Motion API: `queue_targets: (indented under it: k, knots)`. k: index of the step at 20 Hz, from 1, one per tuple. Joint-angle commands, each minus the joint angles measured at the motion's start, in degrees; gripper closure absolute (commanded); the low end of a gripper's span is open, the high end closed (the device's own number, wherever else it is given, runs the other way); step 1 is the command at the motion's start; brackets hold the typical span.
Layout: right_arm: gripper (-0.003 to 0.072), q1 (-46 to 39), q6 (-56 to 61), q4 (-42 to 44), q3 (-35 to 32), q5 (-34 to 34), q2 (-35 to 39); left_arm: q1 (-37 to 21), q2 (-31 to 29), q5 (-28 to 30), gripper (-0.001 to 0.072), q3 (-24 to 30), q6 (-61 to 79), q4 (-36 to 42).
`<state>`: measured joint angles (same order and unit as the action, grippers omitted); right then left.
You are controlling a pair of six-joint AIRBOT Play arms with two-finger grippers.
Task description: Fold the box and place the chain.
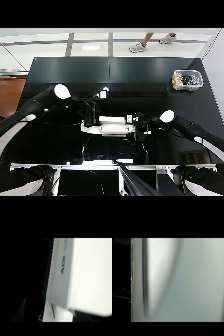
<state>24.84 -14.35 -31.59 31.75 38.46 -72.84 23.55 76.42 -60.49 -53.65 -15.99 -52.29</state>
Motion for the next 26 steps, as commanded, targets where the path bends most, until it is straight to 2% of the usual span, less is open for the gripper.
queue_targets:
  k: [1, 2, 3, 4, 5, 7, 9, 10, 12, 16, 18, 20, 22, 24, 26]
  knots:
    - [0.0149, 0.0, 0.0, 0.0, 0.0, 0.1, 0.0, -4.3, -5.8, -10.8, 0.0186, 0.0, -15.7, -7.0]
    - [0.0227, 0.0, 0.0, 0.0, 0.0, 0.1, 0.0, -6.1, -6.6, -16.3, 0.0343, 0.0, -16.7, -6.8]
    - [0.0345, 0.0, 0.0, 0.0, 0.0, 0.1, -0.1, -7.9, -6.9, -22.6, 0.0673, 0.0, -17.0, -6.8]
    - [0.0526, 0.0, 0.0, 0.0, 0.0, 0.1, 0.0, -9.2, -6.9, -26.4, 0.0684, 0.2, -18.8, -6.4]
    - [0.0555, 0.0, 0.0, 0.0, 0.0, 0.1, 0.0, -10.1, -7.2, -25.9, 0.0685, 1.1, -22.9, -4.7]
    - [0.0554, 0.0, 0.0, 0.0, 0.0, 0.1, 0.0, -10.0, -7.3, -21.8, 0.0685, 5.1, -24.6, 5.4]
    - [0.0554, 0.0, 0.0, 0.0, 0.0, 0.1, 0.0, -8.7, -7.3, -14.1, 0.0685, 11.9, -22.2, 24.2]
    - [0.0554, 0.0, 0.0, 0.0, 0.0, 0.1, 0.0, -7.6, -7.2, -11.2, 0.0684, 14.4, -17.3, 31.1]
    - [0.0553, 0.0, 0.0, 0.0, 0.0, 0.1, 0.0, -5.0, -7.2, -3.3, 0.0684, 16.0, -9.7, 36.5]
    - [0.0553, 0.0, 0.0, 0.0, 0.0, 0.1, 0.0, -0.6, -7.1, 17.9, 0.0684, 14.2, -5.0, 35.3]
    - [0.0553, 0.0, 0.1, 0.0, 0.0, 0.1, 0.0, 0.1, -5.2, 22.8, 0.0684, 11.8, -8.9, 28.6]
    - [0.0553, 0.0, 0.2, 0.0, 0.0, 0.1, 0.0, 0.1, -1.4, 20.4, 0.0684, 7.8, -17.5, 16.3]
    - [0.0553, 0.0, 0.2, 0.0, 0.0, 0.1, 0.0, 0.3, 3.5, 11.6, 0.0684, 2.9, -23.2, 6.2]
    - [0.0553, 0.0, 0.2, 0.0, 0.0, 0.1, 0.0, 0.3, 7.5, 4.8, 0.0684, -0.1, -23.3, 2.9]
    - [0.0553, 0.0, 0.2, 0.0, 0.0, 0.1, 0.0, 0.3, 9.6, 3.7, 0.0684, -1.1, -23.3, 2.9]
